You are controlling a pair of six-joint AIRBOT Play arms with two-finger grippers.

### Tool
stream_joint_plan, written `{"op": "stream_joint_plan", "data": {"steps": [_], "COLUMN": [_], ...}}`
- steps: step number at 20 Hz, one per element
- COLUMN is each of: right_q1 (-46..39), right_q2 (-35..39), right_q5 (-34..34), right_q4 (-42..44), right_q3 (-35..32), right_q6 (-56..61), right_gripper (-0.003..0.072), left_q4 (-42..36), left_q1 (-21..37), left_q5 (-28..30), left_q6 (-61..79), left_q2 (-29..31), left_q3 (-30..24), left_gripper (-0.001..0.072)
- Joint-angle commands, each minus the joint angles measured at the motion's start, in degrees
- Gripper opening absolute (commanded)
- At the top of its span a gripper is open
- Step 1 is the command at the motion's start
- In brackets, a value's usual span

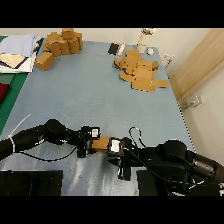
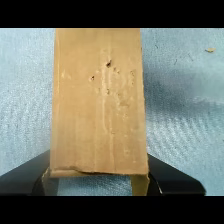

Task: Fold the box.

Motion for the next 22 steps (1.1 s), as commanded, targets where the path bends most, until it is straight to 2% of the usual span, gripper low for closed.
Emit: {"op": "stream_joint_plan", "data": {"steps": [1,3,5,7,12,19,22], "right_q1": [0.0,0.0,0.0,0.0,-2.0,-3.6,-3.5], "right_q2": [-0.1,-0.1,0.0,0.4,0.3,-9.9,-11.0], "right_q5": [-0.7,0.0,3.3,9.5,29.9,29.8,29.0], "right_q4": [13.0,19.3,19.9,19.9,18.8,18.8,18.8], "right_q3": [-3.1,-5.0,-5.2,-5.4,-8.0,-8.1,-8.2], "right_q6": [8.4,12.2,15.8,19.3,30.4,34.9,34.8], "right_gripper": [0.0004,0.0003,0.0004,0.0002,0.0002,0.0003,0.0003], "left_q4": [0.0,0.0,0.0,0.0,0.0,0.0,0.0], "left_q1": [0.0,0.0,0.0,0.0,0.0,0.0,0.0], "left_q5": [0.0,0.0,0.0,0.0,0.0,0.0,0.0], "left_q6": [0.0,0.0,0.0,0.0,0.0,0.0,0.0], "left_q2": [0.0,0.0,0.0,0.0,0.0,0.0,0.0], "left_q3": [0.0,0.0,0.0,0.0,0.0,0.0,0.0], "left_gripper": [0.0473,0.0474,0.0473,0.0473,0.0473,0.0474,0.0473]}}
